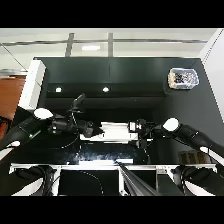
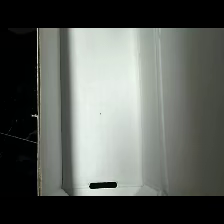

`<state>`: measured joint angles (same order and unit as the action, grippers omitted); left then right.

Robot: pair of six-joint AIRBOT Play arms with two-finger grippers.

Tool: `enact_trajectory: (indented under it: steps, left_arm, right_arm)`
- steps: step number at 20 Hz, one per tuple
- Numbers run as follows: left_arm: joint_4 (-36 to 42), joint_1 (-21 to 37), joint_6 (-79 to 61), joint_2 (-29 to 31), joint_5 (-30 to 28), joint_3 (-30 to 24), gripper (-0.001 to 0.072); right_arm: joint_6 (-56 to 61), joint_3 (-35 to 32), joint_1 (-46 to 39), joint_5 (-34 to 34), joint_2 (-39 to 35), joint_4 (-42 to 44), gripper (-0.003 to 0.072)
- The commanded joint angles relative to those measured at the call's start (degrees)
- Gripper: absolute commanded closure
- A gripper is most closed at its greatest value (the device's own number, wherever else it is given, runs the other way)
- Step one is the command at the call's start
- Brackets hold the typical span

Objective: Fold the box and place the chain.

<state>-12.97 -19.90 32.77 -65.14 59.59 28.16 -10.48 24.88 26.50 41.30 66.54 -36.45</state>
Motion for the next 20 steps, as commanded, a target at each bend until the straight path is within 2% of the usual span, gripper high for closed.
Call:
enact_trajectory:
  steps: [1, 4, 7, 10, 13, 17, 20]
  left_arm:
    - [15.8, -3.0, -10.5, -2.1, -10.9, -0.7, 0.0684]
    - [15.2, -4.2, -10.5, -2.1, -19.8, -0.4, 0.0684]
    - [9.5, -7.4, -10.4, -2.4, -28.0, -0.3, 0.0685]
    - [2.6, -11.1, -7.8, -5.2, -27.7, 1.7, 0.0685]
    - [-7.9, -13.0, 0.5, -8.0, -27.0, 5.2, 0.0685]
    - [-24.5, -11.8, 10.8, -8.3, -22.2, 9.0, 0.0685]
    - [-30.2, -7.5, 13.0, -5.5, -18.4, 11.8, 0.0684]
  right_arm:
    - [0.0, 0.0, 0.0, 0.0, 0.0, 0.0, 0.0151]
    - [0.0, 0.0, 0.0, 0.0, 0.0, 0.0, 0.0152]
    - [0.0, 0.0, 0.0, 0.0, 0.0, 0.0, 0.0151]
    - [0.0, 0.0, 0.0, 0.0, 0.0, 0.0, 0.0151]
    - [0.0, 0.0, 0.0, 0.0, 0.0, 0.0, 0.0152]
    - [0.0, 0.0, 0.0, 0.0, 0.0, 0.0, 0.0151]
    - [0.0, 0.0, 0.0, 0.0, 0.0, 0.0, 0.0151]
